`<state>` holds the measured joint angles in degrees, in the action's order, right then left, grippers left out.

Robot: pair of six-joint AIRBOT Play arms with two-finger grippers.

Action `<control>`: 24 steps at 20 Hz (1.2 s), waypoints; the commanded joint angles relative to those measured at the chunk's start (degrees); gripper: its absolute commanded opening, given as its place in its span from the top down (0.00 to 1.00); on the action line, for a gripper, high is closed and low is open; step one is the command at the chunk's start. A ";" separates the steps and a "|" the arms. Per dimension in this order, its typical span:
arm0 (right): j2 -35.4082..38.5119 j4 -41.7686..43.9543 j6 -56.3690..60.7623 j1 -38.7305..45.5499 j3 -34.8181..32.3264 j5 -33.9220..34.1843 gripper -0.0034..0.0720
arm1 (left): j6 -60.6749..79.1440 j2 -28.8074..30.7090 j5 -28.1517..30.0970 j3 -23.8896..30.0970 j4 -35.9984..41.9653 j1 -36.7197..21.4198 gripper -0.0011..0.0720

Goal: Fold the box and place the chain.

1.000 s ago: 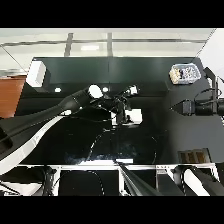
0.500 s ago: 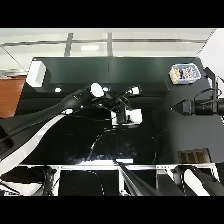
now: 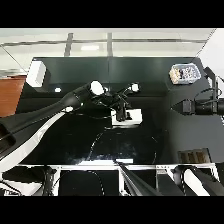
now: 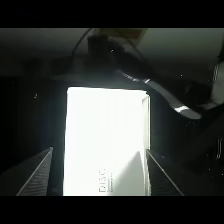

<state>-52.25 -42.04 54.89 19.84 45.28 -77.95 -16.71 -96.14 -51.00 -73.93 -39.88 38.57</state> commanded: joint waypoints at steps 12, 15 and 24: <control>0.02 0.00 0.00 0.04 0.00 0.00 0.93 | -0.44 -0.74 -3.50 -0.09 -3.15 1.57 0.02; 0.02 0.00 0.02 0.04 0.00 -0.02 0.93 | -0.02 -0.74 -3.50 -0.09 -3.61 1.57 0.02; 0.04 0.00 0.02 0.04 0.00 0.15 0.93 | -0.09 -2.99 -1.51 -0.09 -7.43 3.54 0.02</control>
<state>-52.25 -42.04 54.89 19.84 45.28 -77.91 -16.80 -98.04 -53.32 -73.97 -46.09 41.15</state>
